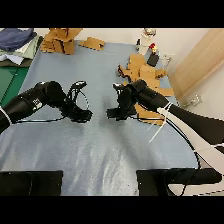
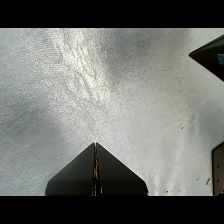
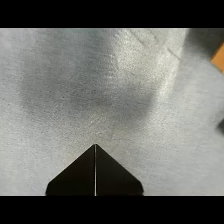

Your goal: Fold the box.

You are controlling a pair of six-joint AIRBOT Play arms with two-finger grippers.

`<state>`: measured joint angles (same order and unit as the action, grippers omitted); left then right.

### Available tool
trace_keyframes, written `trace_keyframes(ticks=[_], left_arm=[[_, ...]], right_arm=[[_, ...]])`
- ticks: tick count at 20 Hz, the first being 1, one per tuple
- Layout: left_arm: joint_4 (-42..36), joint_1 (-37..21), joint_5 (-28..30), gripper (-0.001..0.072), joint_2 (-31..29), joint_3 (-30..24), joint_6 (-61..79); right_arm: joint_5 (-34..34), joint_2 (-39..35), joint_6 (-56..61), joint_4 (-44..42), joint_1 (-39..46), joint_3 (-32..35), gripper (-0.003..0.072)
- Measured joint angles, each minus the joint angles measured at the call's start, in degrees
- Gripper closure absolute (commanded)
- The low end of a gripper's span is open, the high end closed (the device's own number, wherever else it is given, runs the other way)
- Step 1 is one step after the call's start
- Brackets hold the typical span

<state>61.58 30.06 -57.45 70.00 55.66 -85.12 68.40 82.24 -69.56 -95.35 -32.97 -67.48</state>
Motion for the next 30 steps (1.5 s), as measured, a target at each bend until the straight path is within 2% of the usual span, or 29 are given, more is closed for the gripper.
trace_keyframes(ticks=[8, 9, 10, 11, 12, 16, 19, 21, 25, 30], left_arm=[[0.0, 0.0, 0.0, 0.0697, 0.1, 0.0, 0.0], [0.0, 0.0, 0.0, 0.0696, 0.1, 0.0, 0.0], [0.0, 0.0, 0.0, 0.0697, 0.1, 0.0, 0.0], [0.0, 0.0, 0.0, 0.0696, 0.1, 0.0, 0.0], [0.0, 0.0, 0.0, 0.0697, 0.1, 0.0, 0.0], [0.0, 0.0, 0.0, 0.0696, 0.1, 0.0, 0.0], [-0.2, 0.0, 1.2, 0.0697, 0.1, 0.0, 0.0], [-0.4, 0.0, 2.8, 0.0696, 0.1, 0.0, 0.0], [-1.8, 0.0, 5.3, 0.0696, 0.1, 0.0, 0.0], [-3.6, 0.0, 7.2, 0.0696, 0.1, 0.0, 0.0]], right_arm=[[-0.2, 1.1, 0.0, -1.0, 0.3, -0.5, 0.0681], [0.9, 1.1, 0.0, -0.1, 0.9, -1.2, 0.0625], [2.5, 1.1, 0.0, 1.2, 1.7, -2.3, 0.0478], [4.5, 1.1, 0.0, 3.2, 2.8, -3.9, 0.0362], [6.7, 1.1, 0.0, 5.7, 4.2, -5.6, 0.0281], [16.4, 1.0, -1.1, 20.7, 13.2, -12.3, 0.0278], [20.7, 1.0, -2.6, 25.8, 24.5, -14.4, 0.0278], [20.6, 1.0, -4.8, 23.8, 33.3, -15.0, 0.0277], [14.9, 1.5, -12.1, 14.3, 49.5, -15.5, 0.0278], [11.2, 5.1, -23.6, 2.6, 63.5, -15.0, 0.0278]])
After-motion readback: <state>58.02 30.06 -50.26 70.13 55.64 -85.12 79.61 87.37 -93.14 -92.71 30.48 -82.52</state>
